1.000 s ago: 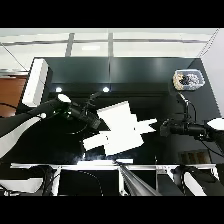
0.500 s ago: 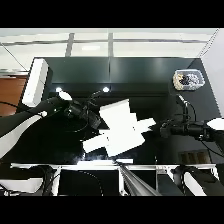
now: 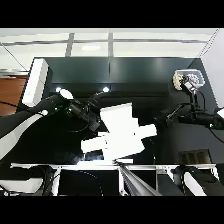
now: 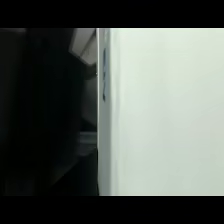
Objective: Fold the box and place the chain.
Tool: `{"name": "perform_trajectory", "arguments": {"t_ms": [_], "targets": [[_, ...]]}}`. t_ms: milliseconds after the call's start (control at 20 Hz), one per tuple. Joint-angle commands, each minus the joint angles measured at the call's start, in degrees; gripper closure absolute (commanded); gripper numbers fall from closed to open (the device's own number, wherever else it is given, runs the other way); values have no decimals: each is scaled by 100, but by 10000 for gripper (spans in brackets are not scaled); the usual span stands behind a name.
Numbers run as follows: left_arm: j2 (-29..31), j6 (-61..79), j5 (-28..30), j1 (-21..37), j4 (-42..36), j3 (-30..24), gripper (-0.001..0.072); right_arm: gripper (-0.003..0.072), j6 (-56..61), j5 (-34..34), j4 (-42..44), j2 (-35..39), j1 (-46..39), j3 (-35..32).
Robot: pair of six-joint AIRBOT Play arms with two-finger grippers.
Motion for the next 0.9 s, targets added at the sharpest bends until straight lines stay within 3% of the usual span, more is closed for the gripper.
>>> {"name": "perform_trajectory", "arguments": {"t_ms": [0,300,450,550,700,850], "targets": [[122,13,-116,-319,494,83,691,59,-597,-321,-238,2,0,286],[1110,378,968,-1019,1080,31,691,59,-597,-295,-855,2,4,284],[1617,1084,2052,-1014,1012,-236,689,59,-599,-289,-988,2,4,284],[1567,1821,2485,-1062,1058,-393,686,59,-616,-289,-986,2,4,282],[1215,3213,2356,-1126,1182,-415,687,59,-619,-225,-876,0,17,219],[872,3272,2896,-1137,1038,-422,687,59,-619,17,-726,0,72,-28]]}}
